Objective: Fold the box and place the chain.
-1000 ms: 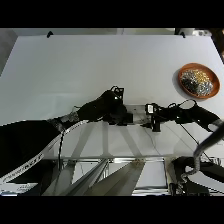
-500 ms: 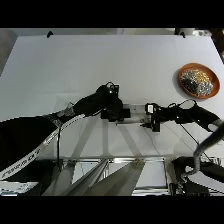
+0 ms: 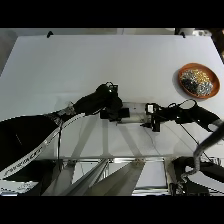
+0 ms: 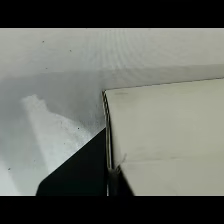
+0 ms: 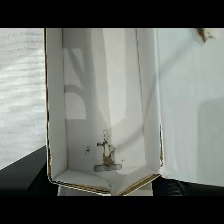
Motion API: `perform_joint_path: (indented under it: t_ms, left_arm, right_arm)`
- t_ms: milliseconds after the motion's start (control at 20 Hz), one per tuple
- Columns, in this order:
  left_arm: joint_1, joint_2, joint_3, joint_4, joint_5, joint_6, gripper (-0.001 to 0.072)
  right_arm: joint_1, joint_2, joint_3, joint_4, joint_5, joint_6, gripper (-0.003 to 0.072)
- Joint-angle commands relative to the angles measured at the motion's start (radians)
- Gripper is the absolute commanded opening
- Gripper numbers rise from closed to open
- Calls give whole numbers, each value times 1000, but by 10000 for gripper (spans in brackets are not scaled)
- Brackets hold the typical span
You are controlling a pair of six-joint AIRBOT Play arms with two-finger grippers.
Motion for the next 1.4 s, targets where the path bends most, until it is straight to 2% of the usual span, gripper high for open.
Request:
perform_joint_path:
  t_ms: [0,50,250,300,350,550,1000,1150,1200,1350]
  left_arm:
    - [-10,-8,-1,5,-7,1,90]
    - [-13,-8,-2,7,-12,1,145]
    - [-25,-9,-2,8,-35,0,147]
    - [-26,-9,-2,8,-34,0,45]
    - [-26,-9,-2,8,-33,3,7]
    - [-27,-9,-2,12,-17,1,6]
    - [-38,-9,-2,22,-30,0,19]
    - [-42,-9,-2,23,-34,0,56]
    - [-42,-9,-2,23,-34,0,95]
    - [-42,-9,-2,23,-34,0,94]
  right_arm:
    - [0,0,0,0,0,0,409]
    - [0,0,0,0,-1,0,409]
    - [0,0,0,0,0,0,409]
    - [0,0,0,0,0,0,409]
    - [0,0,0,0,0,0,409]
    - [0,0,0,0,0,0,409]
    - [0,0,0,0,0,0,409]
    - [0,0,0,0,0,0,409]
    - [0,0,0,0,0,0,409]
    - [0,0,0,0,0,0,409]
